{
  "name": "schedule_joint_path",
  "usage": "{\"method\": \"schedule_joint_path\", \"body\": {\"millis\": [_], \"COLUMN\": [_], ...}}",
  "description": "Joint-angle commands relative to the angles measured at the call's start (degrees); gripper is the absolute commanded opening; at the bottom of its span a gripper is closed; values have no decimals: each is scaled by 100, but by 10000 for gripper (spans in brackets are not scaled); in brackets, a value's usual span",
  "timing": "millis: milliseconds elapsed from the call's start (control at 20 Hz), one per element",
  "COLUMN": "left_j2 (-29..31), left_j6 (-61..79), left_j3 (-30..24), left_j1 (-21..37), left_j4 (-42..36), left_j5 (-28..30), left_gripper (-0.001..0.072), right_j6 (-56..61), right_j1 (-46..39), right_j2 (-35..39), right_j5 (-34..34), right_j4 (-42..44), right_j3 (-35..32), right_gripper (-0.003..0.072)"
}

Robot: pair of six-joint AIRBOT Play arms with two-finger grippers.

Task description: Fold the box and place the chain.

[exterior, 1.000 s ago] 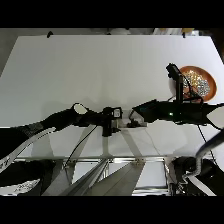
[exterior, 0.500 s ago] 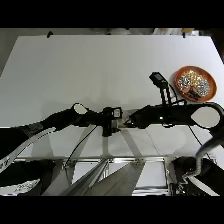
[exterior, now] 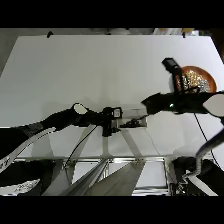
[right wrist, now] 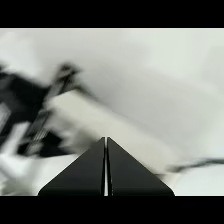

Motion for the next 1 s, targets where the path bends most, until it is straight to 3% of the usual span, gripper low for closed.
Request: {"method": "schedule_joint_path", "body": {"millis": [0, 150, 300, 600, 950], "left_j2": [4, 4, 4, 4, 4], "left_j6": [2, 2, 2, 2, 2], "left_j3": [-2, -2, -2, -2, -2], "left_j1": [-2, -2, -2, -2, -2], "left_j4": [2, 2, 2, 2, 2], "left_j5": [2, 4, 2, 2, 2], "left_gripper": [372, 372, 372, 372, 372], "right_j6": [382, 404, 407, 417, 570], "right_j1": [-743, -1158, -1246, -1246, -1246], "right_j2": [-369, -1150, -1823, -2608, -2927], "right_j5": [289, 306, 249, 271, 83], "right_j4": [-1032, -1152, -1257, -1298, -1294], "right_j3": [120, 118, 118, 118, 118], "right_gripper": [17, 24, 310, 317, 290]}}
